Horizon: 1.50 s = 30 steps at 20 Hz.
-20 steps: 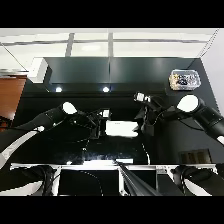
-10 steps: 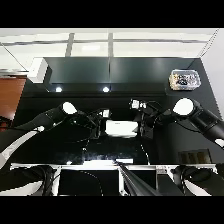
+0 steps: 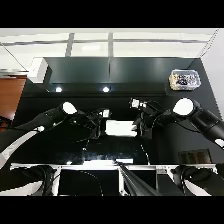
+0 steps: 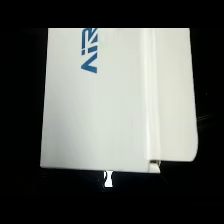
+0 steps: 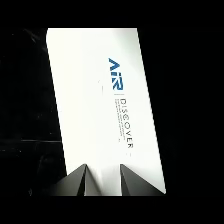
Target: Fold the box and place the chain.
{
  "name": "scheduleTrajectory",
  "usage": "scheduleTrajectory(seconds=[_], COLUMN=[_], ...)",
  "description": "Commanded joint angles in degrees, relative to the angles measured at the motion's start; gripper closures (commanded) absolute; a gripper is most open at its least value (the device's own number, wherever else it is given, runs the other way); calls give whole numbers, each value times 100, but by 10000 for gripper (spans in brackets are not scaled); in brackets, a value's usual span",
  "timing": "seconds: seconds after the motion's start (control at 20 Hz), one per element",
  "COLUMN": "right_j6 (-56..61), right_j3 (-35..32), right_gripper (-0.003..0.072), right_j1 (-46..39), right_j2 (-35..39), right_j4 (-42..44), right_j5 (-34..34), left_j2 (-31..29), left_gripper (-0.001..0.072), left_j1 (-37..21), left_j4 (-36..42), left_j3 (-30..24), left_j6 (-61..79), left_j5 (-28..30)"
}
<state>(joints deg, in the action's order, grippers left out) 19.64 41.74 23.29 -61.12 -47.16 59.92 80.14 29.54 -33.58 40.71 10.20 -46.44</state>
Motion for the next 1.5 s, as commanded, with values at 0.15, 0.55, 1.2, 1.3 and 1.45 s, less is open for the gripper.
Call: scheduleTrajectory(seconds=[0.15, 0.55, 1.2, 1.3, 1.45], right_j6=[289, 267, 291, 291, 313], right_j3=[-20, -20, -20, -20, -20], right_gripper=[445, 237, 281, 281, 281], right_j1=[7, 7, 326, 326, 326], right_j2=[-2, -4, -7, -4, -2], right_j4=[28, -7, -402, -398, -273], right_j5=[-348, -358, -809, -813, -787], left_j2=[4, 4, 4, 4, 4], left_gripper=[355, 355, 355, 355, 355], left_j1=[2, 2, 2, 2, 2], left_j4=[-2, -2, 0, -2, -2], left_j3=[2, 2, 2, 2, 2], left_j6=[4, 4, 4, 4, 4], left_j5=[-7, -7, -7, -7, -7])
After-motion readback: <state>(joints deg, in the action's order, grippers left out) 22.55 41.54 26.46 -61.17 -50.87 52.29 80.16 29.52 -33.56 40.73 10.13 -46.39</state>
